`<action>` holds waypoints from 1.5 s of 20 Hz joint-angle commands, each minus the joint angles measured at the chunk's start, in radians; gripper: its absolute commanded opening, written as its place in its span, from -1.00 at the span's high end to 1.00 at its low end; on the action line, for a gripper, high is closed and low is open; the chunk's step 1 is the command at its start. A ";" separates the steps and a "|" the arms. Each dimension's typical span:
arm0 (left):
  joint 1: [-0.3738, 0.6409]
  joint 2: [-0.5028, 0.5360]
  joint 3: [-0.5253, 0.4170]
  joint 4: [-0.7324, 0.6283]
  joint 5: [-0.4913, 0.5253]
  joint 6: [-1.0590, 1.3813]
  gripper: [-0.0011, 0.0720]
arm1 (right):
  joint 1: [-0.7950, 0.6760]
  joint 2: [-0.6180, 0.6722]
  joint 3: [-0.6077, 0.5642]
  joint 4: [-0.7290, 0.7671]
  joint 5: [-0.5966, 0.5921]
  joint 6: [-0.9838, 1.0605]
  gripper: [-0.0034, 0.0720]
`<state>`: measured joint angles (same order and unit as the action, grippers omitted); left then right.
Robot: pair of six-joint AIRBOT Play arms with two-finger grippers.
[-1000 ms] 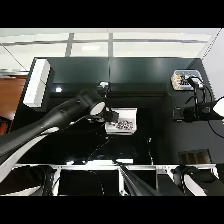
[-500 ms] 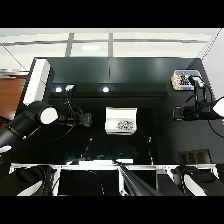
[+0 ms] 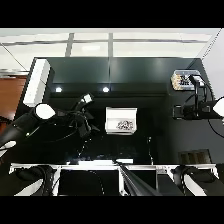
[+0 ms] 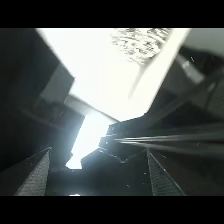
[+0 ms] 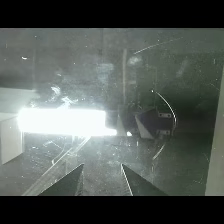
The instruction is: Fold the box and place the chain.
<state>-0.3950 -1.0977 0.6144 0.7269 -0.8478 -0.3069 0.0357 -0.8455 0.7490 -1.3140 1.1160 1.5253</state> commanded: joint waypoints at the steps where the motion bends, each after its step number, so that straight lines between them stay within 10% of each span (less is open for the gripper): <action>1: 0.005 -0.110 0.012 -0.142 -0.048 0.497 -1.00 | 0.000 0.000 0.000 0.001 -0.006 0.002 0.18; 9: 0.024 -0.320 0.134 -0.209 -0.117 0.573 -1.00 | 0.000 0.000 0.000 0.000 -0.024 0.001 0.18; 24: -0.042 -0.328 0.136 -0.225 -0.049 0.568 -1.00 | 0.010 -0.001 -0.003 0.010 -0.044 -0.003 0.18; 28: -0.047 -0.328 0.136 -0.211 -0.007 0.566 -0.30 | 0.042 -0.011 -0.014 0.086 -0.154 -0.003 0.20; 30: -0.047 -0.328 0.136 -0.211 -0.007 0.566 -0.30 | 0.098 -0.055 -0.021 0.188 -0.296 -0.003 0.28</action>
<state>-0.4393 -1.4246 0.7506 0.5076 -0.8783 0.2623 0.0856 -0.8669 0.7349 -1.2350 0.9730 1.5227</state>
